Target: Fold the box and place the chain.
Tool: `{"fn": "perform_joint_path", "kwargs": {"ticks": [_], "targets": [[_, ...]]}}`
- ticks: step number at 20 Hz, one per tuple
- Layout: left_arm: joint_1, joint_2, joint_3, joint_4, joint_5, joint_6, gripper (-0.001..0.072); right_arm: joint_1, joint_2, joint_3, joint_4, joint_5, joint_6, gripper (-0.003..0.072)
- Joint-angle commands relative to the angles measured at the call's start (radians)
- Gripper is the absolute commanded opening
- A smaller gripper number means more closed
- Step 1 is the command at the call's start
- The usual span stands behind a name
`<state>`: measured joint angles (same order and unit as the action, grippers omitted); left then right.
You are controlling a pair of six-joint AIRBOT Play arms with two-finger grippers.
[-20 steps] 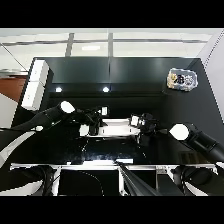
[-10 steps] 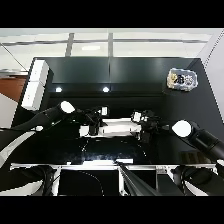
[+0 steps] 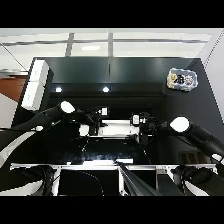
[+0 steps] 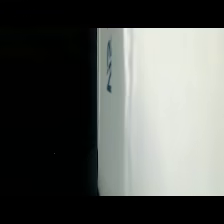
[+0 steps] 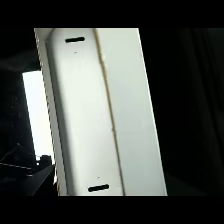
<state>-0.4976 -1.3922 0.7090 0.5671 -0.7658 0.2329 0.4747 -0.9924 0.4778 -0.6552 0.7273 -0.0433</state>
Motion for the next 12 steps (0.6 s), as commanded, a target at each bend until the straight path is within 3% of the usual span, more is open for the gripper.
{"fn": "perform_joint_path", "kwargs": {"ticks": [1,12], "targets": [[0.0,0.0,0.001,-0.001,0.003,-0.001,0.003,-0.001,-0.011,0.0,0.028,0.014,-0.062,0.0704],[0.0,0.0,0.001,-0.001,0.003,-0.001,0.003,-0.029,-0.141,0.0,0.039,0.028,-0.146,0.0698]]}}
